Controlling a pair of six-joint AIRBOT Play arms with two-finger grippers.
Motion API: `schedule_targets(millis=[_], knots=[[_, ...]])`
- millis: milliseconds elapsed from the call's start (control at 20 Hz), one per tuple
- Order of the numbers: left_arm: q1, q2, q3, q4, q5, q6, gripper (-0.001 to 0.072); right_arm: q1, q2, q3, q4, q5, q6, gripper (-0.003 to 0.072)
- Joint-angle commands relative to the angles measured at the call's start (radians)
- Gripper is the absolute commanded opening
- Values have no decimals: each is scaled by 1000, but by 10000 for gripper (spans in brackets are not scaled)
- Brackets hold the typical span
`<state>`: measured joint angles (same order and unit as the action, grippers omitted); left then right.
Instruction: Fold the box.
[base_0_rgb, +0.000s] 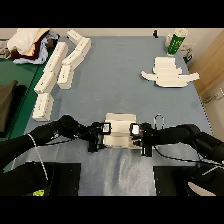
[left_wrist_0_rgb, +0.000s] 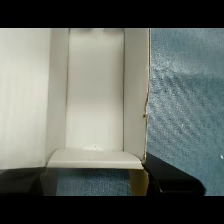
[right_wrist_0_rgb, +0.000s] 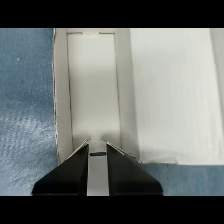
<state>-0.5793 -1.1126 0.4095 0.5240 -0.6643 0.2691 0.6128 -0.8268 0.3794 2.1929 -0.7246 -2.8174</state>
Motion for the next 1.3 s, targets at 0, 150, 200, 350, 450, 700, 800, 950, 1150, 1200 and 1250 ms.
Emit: schedule_targets(millis=[0, 150, 200, 350, 450, 700, 800, 950, 1150, 1200, 1250], knots=[[0, 0, 0, 0, 0, 0, 539, 6, -11, 0, 16, 20, -11, 163], [0, 0, 0, 0, 0, 0, 539, 6, -16, 0, 31, 36, -11, 591], [0, 0, 0, 0, 0, 0, 539, 6, -16, 0, 33, 36, -11, 599], [0, 0, 0, 0, 0, 0, 539, 6, -16, 0, 33, 35, -11, 599], [0, 0, 0, 0, 0, 0, 539, 6, -15, 0, 30, 35, -11, 599], [0, 0, 0, 0, 0, 0, 539, 5, -7, 19, -53, -53, 205, 295], [0, 0, 0, 0, 0, 0, 539, 5, -2, 68, -212, -177, 490, 107], [0, 0, 0, 0, 0, 0, 539, 5, 32, 163, -401, -336, 879, 3], [0, 0, 0, 0, 0, 0, 539, -49, 149, 234, -886, -467, 1569, 3], [0, 0, 0, 0, 0, 0, 539, -88, 165, 230, -977, -536, 1727, 3], [0, 0, 0, 0, 0, 0, 539, -133, 167, 220, -995, -579, 1802, 3]])
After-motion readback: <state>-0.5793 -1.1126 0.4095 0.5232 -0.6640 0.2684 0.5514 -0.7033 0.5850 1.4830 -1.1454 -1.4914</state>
